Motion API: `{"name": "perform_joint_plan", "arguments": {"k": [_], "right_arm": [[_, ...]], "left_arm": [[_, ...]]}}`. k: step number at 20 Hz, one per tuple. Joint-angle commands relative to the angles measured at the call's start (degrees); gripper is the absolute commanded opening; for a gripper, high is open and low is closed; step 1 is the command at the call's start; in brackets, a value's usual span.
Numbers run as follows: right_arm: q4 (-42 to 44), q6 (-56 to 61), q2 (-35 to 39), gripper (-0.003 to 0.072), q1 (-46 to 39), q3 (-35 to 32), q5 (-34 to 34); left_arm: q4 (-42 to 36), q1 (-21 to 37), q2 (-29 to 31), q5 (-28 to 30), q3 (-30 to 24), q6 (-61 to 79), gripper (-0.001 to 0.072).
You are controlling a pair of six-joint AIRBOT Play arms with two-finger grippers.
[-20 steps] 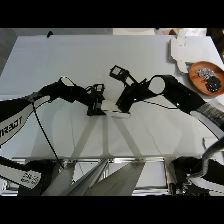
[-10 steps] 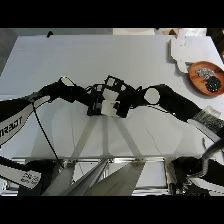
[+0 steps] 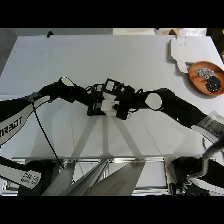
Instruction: Fold the box and place the chain.
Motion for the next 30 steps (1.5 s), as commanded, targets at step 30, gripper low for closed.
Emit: {"name": "perform_joint_plan", "arguments": {"k": [30], "right_arm": [[0.0,-2.91,4.66,0.0401,2.27,-11.96,-14.49]], "left_arm": [[0.0,0.0,-0.04,0.02,0.0,0.02,0.038]]}}
